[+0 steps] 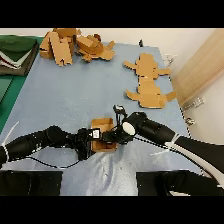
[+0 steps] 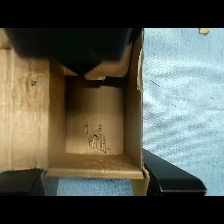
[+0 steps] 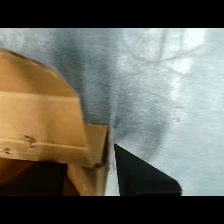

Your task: Fold the box.

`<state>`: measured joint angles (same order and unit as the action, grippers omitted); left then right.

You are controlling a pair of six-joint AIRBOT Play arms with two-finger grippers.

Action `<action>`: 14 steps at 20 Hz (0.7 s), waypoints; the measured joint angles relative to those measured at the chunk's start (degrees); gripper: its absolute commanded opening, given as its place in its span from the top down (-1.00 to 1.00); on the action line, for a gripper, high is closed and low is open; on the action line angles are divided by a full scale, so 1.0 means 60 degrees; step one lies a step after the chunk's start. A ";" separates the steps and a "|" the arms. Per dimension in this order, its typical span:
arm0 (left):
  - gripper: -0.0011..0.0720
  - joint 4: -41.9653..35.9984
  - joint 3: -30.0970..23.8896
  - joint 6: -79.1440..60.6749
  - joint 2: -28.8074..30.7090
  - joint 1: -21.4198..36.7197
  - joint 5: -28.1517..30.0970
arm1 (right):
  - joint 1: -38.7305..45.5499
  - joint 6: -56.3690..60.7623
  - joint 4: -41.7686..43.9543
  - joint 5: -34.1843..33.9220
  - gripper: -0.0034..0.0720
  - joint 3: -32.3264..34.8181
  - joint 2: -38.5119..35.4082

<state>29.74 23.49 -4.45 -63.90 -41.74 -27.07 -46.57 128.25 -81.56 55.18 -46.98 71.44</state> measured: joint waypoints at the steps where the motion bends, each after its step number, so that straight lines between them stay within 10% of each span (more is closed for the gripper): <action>1: -0.31 0.0004 0.0000 0.0000 0.0000 0.0000 0.0000 | -0.0091 0.0138 -0.0098 0.0127 -0.15 -0.0124 0.0178; 9: -0.31 0.0004 -0.0004 -0.0007 -0.0004 0.0000 0.0015 | -0.0288 0.1282 -0.1013 0.1384 0.84 -0.0444 0.0714; 14: -0.31 0.0000 0.0015 -0.0029 -0.0011 -0.0004 0.0029 | -0.0291 0.1475 -0.1162 0.1555 0.89 -0.0470 0.0761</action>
<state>29.74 23.57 -4.62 -63.96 -41.76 -26.89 -48.31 137.10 -88.53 64.51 -49.80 76.01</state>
